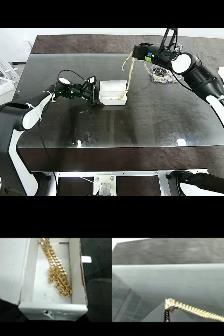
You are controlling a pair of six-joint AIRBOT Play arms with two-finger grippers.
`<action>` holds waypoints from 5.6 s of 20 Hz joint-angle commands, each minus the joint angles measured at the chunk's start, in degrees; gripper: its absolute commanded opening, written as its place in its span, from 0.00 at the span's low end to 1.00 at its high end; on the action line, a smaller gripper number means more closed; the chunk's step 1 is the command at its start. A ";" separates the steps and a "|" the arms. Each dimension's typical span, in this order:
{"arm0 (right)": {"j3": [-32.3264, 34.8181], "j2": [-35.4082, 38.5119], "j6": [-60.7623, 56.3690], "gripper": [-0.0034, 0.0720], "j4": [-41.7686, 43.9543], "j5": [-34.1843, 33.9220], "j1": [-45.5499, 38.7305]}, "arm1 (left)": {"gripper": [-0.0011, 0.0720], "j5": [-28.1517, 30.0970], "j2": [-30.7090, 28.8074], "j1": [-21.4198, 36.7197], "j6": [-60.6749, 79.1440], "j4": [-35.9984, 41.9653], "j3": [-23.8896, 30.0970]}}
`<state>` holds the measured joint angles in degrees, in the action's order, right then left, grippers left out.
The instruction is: Fold the box and place the chain.
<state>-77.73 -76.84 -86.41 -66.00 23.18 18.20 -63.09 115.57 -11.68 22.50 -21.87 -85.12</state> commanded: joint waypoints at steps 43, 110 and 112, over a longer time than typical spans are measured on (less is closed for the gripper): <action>17.09 6.08 -4.33 0.05 -5.70 -10.56 12.76 | 0.50 0.02 0.02 0.04 0.00 -0.02 0.00; 1.40 0.04 -7.45 0.05 -8.50 -5.73 -8.39 | 0.50 0.07 0.00 0.04 0.02 -0.02 0.00; 1.40 4.94 -7.45 0.05 -10.86 -5.11 -6.01 | 0.50 0.07 0.00 0.04 0.02 -0.02 0.00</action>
<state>-76.29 -79.15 -93.84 -72.53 16.95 9.30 -63.05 115.57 -11.66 22.52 -21.89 -85.12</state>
